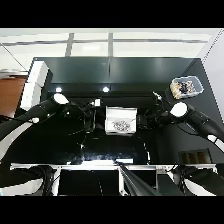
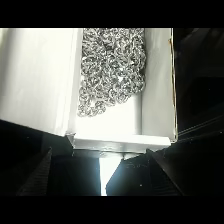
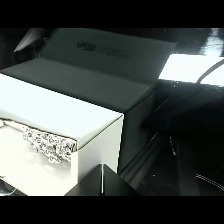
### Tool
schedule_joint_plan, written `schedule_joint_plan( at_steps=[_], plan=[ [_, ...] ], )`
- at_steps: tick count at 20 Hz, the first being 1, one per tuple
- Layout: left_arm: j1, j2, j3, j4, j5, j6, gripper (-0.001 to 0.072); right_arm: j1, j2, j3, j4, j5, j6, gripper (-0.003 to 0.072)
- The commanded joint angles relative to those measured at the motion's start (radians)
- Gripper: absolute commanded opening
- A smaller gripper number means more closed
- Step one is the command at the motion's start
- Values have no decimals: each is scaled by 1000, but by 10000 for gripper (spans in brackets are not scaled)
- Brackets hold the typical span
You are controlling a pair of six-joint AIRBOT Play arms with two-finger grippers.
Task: Fold the box and place the chain.
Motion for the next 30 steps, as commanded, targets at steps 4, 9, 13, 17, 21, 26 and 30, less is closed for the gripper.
schedule_joint_plan(
  at_steps=[4, 9, 13, 17, 21, 26, 30],
  plan=[
    [-18, -11, 1, -6, -16, 4, 705, 1, -1, 0, 1, 0, 0, 19],
    [-16, -11, 1, 29, -16, 2, 705, 1, -1, 0, 1, 0, 0, 19],
    [-16, -11, 1, 31, -16, -6, 705, 1, -1, 0, 1, 0, 0, 19],
    [-13, -11, 1, 32, -16, -48, 707, 1, -1, 0, 1, 0, 0, 20],
    [-14, 2, 1, 32, -18, -88, 707, 1, -1, 0, 2, 0, 0, 20],
    [-7, 37, 0, 47, -24, -141, 707, 1, -1, 0, 4, -5, 14, 19],
    [-10, 37, -15, 63, -31, -140, 707, 1, -1, 0, 9, -11, 27, 19]
  ],
)
